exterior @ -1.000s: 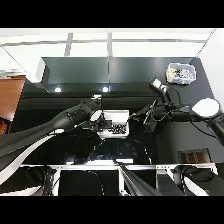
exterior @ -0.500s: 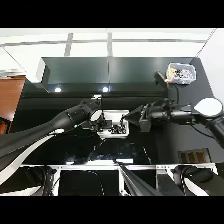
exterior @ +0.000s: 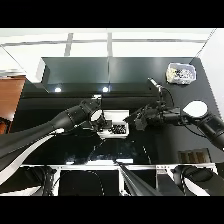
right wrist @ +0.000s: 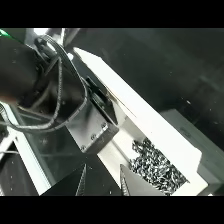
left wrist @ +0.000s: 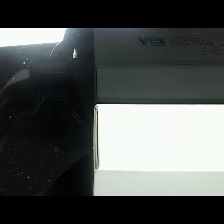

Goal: Fold the box and place the chain.

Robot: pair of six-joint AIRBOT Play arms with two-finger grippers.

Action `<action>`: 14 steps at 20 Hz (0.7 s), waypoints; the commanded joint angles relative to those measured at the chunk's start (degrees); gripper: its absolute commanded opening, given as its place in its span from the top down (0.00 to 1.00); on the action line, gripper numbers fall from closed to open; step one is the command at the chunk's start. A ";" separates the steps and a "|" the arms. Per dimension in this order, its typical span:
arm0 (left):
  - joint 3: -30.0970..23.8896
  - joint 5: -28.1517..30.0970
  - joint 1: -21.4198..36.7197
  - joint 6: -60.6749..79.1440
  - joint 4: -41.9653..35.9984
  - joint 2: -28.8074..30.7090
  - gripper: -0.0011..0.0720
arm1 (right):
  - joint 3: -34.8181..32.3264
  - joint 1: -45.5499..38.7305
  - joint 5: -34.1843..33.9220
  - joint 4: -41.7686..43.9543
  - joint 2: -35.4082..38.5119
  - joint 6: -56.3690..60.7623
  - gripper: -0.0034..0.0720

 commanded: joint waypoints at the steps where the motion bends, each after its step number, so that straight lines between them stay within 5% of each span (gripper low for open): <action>1: -0.04 0.13 0.04 0.00 0.02 -0.04 0.95 | 0.20 -2.10 1.68 -2.67 -0.02 0.68 0.61; 9: 0.22 1.95 0.07 0.00 -0.28 -0.09 0.94 | 0.44 -10.60 7.17 -5.66 -0.02 0.66 0.61; 10: 0.76 0.72 0.09 -0.04 -0.48 -0.04 0.80 | 0.44 -10.60 8.00 -5.68 -0.02 0.63 0.61; 11: 1.60 -0.26 0.04 0.02 -0.35 0.24 0.44 | 0.44 -10.60 8.63 -5.70 -0.02 0.63 0.61; 12: 2.36 -0.90 -0.07 0.46 0.09 0.98 0.26 | 0.44 -10.60 9.40 -5.70 -0.02 0.66 0.61; 14: 2.69 -0.98 -0.07 2.67 2.12 4.59 0.26 | 0.44 -10.60 9.49 -5.88 -0.02 0.66 0.61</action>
